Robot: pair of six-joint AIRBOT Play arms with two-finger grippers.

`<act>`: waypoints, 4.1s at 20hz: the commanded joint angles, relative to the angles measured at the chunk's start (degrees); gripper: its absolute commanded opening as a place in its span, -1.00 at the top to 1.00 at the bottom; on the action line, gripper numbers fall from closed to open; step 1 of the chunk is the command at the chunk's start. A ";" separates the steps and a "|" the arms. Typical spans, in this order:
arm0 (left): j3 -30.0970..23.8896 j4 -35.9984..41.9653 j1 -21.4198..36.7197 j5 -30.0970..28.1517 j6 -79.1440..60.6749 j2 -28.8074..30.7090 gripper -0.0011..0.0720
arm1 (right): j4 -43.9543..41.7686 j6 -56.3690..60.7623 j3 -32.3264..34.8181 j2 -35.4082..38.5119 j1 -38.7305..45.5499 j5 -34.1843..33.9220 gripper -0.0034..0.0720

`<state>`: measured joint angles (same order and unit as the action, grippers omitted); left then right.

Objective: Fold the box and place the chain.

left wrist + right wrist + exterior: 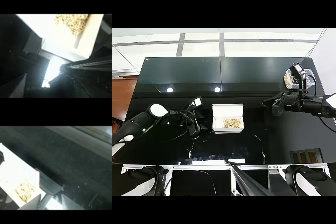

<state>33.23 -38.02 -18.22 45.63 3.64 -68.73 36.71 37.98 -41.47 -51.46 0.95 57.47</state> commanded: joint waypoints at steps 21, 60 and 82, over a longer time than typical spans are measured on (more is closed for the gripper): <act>6.23 6.49 -2.19 4.33 -19.12 -11.43 -0.97 | -0.02 -0.02 -0.04 0.04 0.00 -2.01 0.09; 8.79 4.37 -6.71 4.20 -18.36 -13.35 -0.14 | -5.53 -25.44 -6.08 -22.12 -16.90 -4.24 -0.94; 8.79 4.37 -6.71 4.24 -18.38 -13.35 -0.14 | 4.02 -25.70 -6.60 -20.17 -25.11 0.35 -0.94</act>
<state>41.95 -33.65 -24.91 49.89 -14.72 -82.04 40.49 11.60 -48.07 -71.77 -23.75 58.63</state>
